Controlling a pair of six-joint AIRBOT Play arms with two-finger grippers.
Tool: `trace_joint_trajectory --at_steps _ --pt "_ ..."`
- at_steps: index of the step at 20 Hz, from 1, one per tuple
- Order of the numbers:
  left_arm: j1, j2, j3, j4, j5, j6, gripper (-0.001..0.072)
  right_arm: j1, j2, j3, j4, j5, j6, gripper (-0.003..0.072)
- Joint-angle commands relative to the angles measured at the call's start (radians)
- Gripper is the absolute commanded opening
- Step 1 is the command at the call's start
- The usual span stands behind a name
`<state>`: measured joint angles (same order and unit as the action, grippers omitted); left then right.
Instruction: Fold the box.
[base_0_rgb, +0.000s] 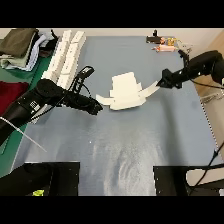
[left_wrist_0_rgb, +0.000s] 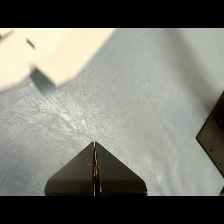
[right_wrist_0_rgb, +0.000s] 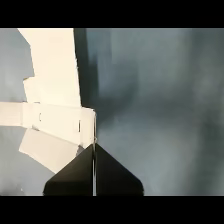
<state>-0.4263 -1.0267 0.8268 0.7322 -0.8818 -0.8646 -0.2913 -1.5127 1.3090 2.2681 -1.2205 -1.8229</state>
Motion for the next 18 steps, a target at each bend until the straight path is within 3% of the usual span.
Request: trace_joint_trajectory --at_steps 1,6,10,11,12,13,18 --pt "0.0 0.0 0.0 0.0 0.0 0.0 0.0014 0.087 0.246 -0.325 -0.014 0.056 0.001 -0.0005" --pt "0.0 0.0 0.0 0.0 0.0 0.0 0.0014 0.171 0.6 -0.721 -0.021 0.216 0.089 -0.0004" --pt "0.0 0.0 0.0 0.0 0.0 0.0 0.0014 0.187 0.702 -0.854 -0.02 0.201 0.132 0.0002" --pt "0.0 0.0 0.0 0.0 0.0 0.0 0.0014 0.187 0.701 -0.861 -0.021 0.185 0.132 0.0046" --pt "0.0 0.0 0.0 0.0 0.0 0.0 0.0014 0.186 0.699 -0.861 -0.024 0.181 0.132 0.0278" --pt "0.0 0.0 0.0 0.0 0.0 0.0 0.0014 0.185 0.695 -0.861 -0.029 0.183 0.132 0.0445" --pt "0.0 0.0 0.0 0.0 0.0 0.0 0.0014 0.185 0.623 -0.805 -0.163 0.184 0.185 0.045"
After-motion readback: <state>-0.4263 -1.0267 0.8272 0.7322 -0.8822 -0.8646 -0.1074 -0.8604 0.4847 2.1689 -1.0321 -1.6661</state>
